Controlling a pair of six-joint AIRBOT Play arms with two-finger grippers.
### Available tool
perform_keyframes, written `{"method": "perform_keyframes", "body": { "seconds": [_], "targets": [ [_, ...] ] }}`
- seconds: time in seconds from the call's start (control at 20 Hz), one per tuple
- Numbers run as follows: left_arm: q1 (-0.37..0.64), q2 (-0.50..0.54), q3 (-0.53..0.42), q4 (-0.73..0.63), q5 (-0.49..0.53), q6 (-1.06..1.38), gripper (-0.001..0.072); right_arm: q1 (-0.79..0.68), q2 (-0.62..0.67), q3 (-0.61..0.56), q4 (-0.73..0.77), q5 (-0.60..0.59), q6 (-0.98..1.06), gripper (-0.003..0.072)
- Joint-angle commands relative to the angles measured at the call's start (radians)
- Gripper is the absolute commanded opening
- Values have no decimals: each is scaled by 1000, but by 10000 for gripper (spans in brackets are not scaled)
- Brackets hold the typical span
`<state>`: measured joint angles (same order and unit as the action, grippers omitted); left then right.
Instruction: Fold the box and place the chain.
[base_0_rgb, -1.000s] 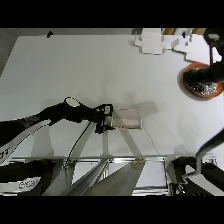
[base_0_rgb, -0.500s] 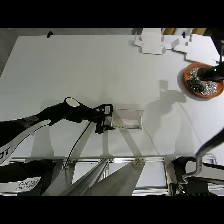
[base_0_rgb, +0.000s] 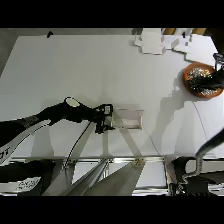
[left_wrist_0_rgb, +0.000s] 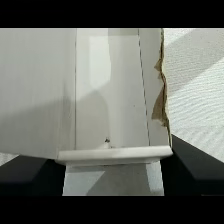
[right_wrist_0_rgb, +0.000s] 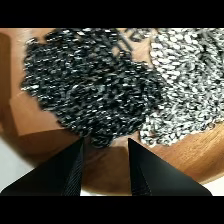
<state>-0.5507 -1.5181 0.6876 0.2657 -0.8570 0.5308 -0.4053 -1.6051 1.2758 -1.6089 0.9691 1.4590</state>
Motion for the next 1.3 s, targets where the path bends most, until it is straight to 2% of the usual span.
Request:
{"method": "perform_keyframes", "body": {
  "seconds": [0.0,0.15,0.25,0.45,1.15,1.25],
  "targets": [
    [0,0,0,0,0,0,37,-24,-13,1,24,-27,4,288],
    [0,0,0,0,0,0,37,-25,-13,1,95,-48,-42,286],
    [0,0,0,0,0,0,37,-25,-13,1,148,-74,-63,257],
    [0,0,0,0,0,0,37,-27,-20,1,151,-74,-61,215],
    [0,0,0,0,0,0,37,-27,-69,1,139,-50,-50,212],
    [0,0,0,0,0,0,37,-27,-70,1,137,-61,-50,106]
  ]
}}
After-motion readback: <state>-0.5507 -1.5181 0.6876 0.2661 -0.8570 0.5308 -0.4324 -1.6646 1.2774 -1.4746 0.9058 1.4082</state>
